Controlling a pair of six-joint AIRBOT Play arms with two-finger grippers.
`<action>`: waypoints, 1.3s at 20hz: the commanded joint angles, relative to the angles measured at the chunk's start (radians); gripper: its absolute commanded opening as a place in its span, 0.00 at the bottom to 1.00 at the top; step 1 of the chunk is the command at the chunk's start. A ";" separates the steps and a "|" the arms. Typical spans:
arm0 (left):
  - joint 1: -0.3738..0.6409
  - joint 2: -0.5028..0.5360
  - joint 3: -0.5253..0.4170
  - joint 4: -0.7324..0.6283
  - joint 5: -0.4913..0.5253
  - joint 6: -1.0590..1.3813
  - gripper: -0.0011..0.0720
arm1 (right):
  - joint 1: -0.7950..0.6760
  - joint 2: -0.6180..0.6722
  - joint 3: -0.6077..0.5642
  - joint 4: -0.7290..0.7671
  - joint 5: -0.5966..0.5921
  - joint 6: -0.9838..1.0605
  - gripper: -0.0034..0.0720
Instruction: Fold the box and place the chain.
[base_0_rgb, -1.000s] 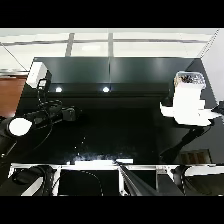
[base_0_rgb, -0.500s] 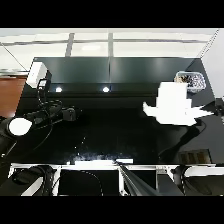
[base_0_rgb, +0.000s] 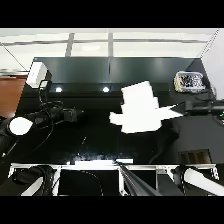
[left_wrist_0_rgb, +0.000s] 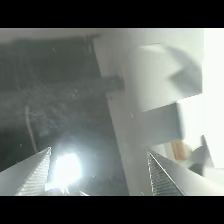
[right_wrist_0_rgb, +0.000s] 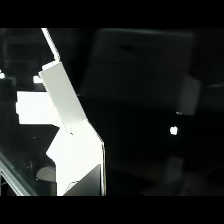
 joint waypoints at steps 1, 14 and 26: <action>-0.039 -0.034 0.000 -0.043 -0.030 0.008 0.99 | 0.169 0.195 -0.236 0.153 -0.185 -0.062 0.06; -0.029 -0.670 0.302 -0.523 -0.480 0.536 0.99 | 0.470 0.267 -0.384 0.231 -0.325 -0.069 0.06; -0.004 -0.758 0.328 -0.527 -0.671 0.773 0.72 | 0.470 0.267 -0.384 0.231 -0.336 -0.066 0.06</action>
